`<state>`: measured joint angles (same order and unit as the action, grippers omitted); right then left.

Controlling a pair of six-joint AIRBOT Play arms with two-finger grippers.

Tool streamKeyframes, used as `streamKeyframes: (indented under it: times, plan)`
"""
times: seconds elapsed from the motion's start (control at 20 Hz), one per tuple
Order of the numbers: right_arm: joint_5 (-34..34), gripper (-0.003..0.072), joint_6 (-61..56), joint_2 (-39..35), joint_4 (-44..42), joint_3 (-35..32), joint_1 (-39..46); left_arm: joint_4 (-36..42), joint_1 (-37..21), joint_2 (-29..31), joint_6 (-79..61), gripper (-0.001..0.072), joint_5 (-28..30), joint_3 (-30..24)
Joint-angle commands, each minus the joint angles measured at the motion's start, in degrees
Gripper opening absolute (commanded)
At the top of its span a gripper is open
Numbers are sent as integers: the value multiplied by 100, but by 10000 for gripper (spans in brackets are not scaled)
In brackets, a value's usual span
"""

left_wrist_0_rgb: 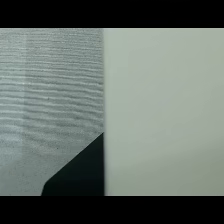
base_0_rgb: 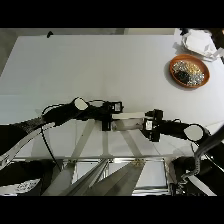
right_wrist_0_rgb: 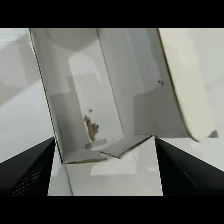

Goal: Fold the box and place the chain.

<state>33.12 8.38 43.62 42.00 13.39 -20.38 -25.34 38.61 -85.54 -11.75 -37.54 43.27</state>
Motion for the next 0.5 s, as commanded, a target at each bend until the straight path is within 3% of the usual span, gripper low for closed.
streamKeyframes:
  times: [0.0,0.15,0.45]
  plan:
    - [31,684,721,299,-590,9,17,0,4,2,-2,12,2,2]
    - [153,684,752,354,-688,22,372,0,4,2,-2,12,2,2]
    - [680,684,1921,461,-1228,24,944,0,4,2,-2,12,0,2]
